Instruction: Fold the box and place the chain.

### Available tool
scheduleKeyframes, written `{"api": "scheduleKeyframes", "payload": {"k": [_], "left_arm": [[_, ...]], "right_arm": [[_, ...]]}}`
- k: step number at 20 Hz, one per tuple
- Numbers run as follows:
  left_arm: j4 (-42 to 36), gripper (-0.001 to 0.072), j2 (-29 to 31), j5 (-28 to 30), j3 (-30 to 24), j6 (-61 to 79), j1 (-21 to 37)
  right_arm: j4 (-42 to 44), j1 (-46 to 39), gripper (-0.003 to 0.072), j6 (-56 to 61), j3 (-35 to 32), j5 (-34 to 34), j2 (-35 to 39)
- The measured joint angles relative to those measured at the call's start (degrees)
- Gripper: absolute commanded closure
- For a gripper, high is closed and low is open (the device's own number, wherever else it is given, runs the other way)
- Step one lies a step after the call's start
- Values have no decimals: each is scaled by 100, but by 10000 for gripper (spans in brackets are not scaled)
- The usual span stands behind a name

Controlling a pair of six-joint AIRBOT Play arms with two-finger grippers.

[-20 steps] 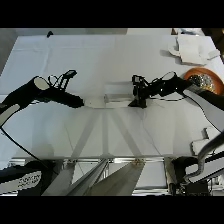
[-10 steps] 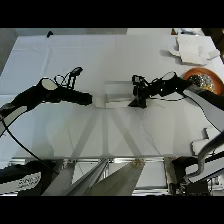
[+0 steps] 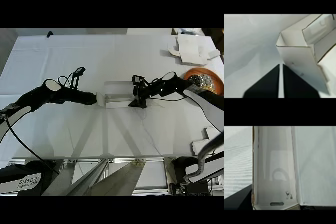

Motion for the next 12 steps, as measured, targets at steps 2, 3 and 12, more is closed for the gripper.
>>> {"api": "scheduleKeyframes", "payload": {"k": [2, 3, 12], "left_arm": [[-68, 429, -2, 17, 0, 11, -2], [-103, 428, -2, 17, 0, 22, -2], [-1167, 186, -20, 33, 0, 761, -9]], "right_arm": [[0, 0, 203, 0, 0, 0, 0], [0, 0, 203, 0, 0, 0, 0], [0, 0, 203, 0, 0, 0, 0]]}}
